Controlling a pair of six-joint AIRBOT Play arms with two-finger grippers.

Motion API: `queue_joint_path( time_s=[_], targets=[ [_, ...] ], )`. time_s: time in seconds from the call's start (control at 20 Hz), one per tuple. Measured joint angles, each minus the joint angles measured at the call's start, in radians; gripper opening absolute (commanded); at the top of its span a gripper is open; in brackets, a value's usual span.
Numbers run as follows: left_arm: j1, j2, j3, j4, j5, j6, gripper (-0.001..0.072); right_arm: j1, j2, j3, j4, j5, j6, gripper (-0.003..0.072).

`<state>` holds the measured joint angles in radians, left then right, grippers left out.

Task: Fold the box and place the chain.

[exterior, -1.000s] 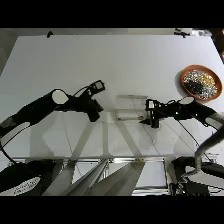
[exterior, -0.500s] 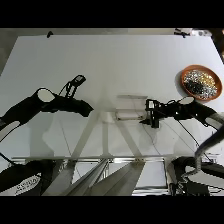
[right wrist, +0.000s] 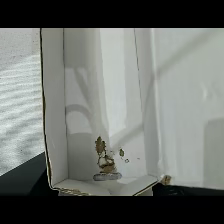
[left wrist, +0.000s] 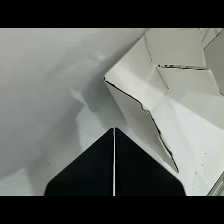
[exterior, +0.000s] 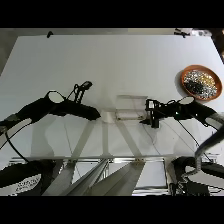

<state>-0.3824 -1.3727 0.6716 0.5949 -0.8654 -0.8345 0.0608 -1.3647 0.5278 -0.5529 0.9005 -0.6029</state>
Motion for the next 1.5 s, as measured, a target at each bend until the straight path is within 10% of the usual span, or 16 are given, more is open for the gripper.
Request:
queue_joint_path(
  time_s=[1.1,1.2,1.5],
  targets=[
    [-0.156,-0.037,0.097,-0.128,0.045,0.028,0.0116,0.000,0.000,0.000,0.000,0.000,0.000,0.0317],
    [-0.161,-0.034,0.105,-0.131,0.042,0.026,0.0302,0.000,0.000,0.000,0.000,0.000,0.000,0.0317],
    [-0.168,-0.032,0.113,-0.134,0.038,0.021,0.0340,0.000,0.000,0.000,0.000,0.000,0.000,0.0317]
  ],
)
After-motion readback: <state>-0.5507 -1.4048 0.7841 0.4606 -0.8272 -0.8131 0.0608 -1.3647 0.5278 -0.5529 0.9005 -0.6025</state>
